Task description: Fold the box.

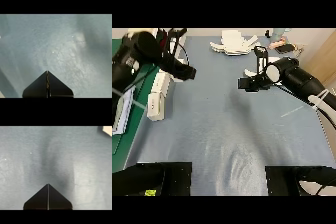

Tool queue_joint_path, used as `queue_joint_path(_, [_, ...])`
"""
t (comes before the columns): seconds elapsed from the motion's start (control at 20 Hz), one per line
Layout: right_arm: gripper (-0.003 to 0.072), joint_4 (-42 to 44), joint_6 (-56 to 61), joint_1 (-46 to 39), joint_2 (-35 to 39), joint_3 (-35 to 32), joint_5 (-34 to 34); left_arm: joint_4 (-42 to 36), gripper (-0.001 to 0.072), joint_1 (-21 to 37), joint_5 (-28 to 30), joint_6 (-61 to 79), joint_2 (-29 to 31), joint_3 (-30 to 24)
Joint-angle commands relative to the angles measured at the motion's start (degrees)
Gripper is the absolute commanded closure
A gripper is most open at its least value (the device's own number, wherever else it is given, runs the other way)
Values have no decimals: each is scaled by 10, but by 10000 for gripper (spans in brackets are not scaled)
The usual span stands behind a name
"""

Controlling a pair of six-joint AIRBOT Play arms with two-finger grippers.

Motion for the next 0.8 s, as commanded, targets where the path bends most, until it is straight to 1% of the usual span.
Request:
queue_joint_path(0.0, [684,73,-24,-1,-30,35,17,2,694,-50,119,-40,123,-179])
queue_joint_path(0.05, [684,83,-24,-1,-31,35,17,2,693,-56,139,-45,144,-212])
queue_joint_path(0.15, [684,102,-24,-1,-31,35,20,-1,692,-61,150,-46,171,-246])
queue_joint_path(0.3, [684,101,-24,-1,-31,35,23,-16,691,-61,130,-47,175,-248])
queue_joint_path(0.75, [684,101,-24,-1,-31,35,23,-17,692,-61,131,-47,175,-248])
